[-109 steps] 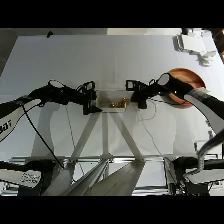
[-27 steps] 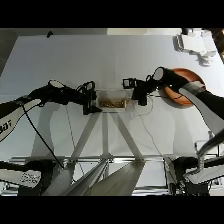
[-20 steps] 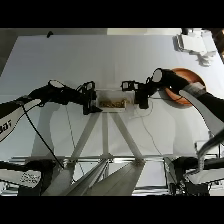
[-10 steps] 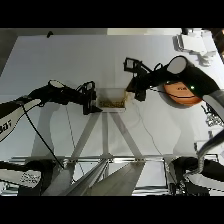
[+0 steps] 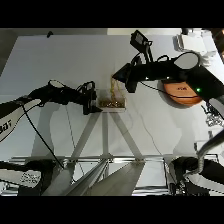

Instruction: Fold the box and place the chain.

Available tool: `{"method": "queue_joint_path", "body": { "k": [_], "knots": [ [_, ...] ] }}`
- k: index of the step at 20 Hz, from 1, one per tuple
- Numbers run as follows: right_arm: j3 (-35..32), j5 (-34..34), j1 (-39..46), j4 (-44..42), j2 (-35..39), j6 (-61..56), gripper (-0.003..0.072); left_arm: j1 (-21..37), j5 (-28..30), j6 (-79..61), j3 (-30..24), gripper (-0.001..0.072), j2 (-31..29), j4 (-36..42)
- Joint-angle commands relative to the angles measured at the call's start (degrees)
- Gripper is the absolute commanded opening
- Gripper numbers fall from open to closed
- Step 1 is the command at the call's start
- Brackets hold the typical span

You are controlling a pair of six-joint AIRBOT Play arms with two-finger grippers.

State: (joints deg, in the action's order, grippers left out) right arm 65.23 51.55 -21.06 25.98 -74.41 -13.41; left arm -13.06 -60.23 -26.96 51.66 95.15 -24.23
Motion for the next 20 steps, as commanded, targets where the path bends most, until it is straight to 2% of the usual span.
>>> {"method": "queue_joint_path", "body": {
  "k": [1, 8, 11, 13, 18, 19, 20],
  "knots": [
    [0.1, -1.5, -2.2, -3.8, 0.1, -0.2, 0.0014, 0.0, 0.0, 0.0, 0.0, 0.0376, 0.0, 0.0],
    [0.1, -3.0, -4.1, -4.2, -0.1, -0.2, 0.0014, 0.0, 0.0, 0.0, 0.0, 0.0376, 0.0, 0.0],
    [0.1, -3.9, -4.1, 2.0, -1.4, -1.0, 0.0014, 0.0, 0.0, 0.0, 0.0, 0.0376, 0.0, 0.0],
    [0.1, -3.5, -4.1, 8.3, -3.6, -6.1, 0.0014, 0.0, 0.0, 0.0, 0.0, 0.0376, 0.0, 0.0],
    [0.0, 4.5, -5.4, 18.7, -8.6, -13.6, 0.0017, 0.0, 0.0, 0.0, 0.0, 0.0376, 0.0, 0.0],
    [0.0, 4.9, -6.0, 19.4, -8.6, -13.6, 0.0032, 0.0, 0.0, 0.0, 0.0, 0.0376, 0.0, 0.0],
    [0.1, 4.9, -6.3, 18.9, -8.5, -13.6, 0.0125, 0.0, 0.0, 0.0, 0.0, 0.0376, 0.0, 0.0]
  ]
}}
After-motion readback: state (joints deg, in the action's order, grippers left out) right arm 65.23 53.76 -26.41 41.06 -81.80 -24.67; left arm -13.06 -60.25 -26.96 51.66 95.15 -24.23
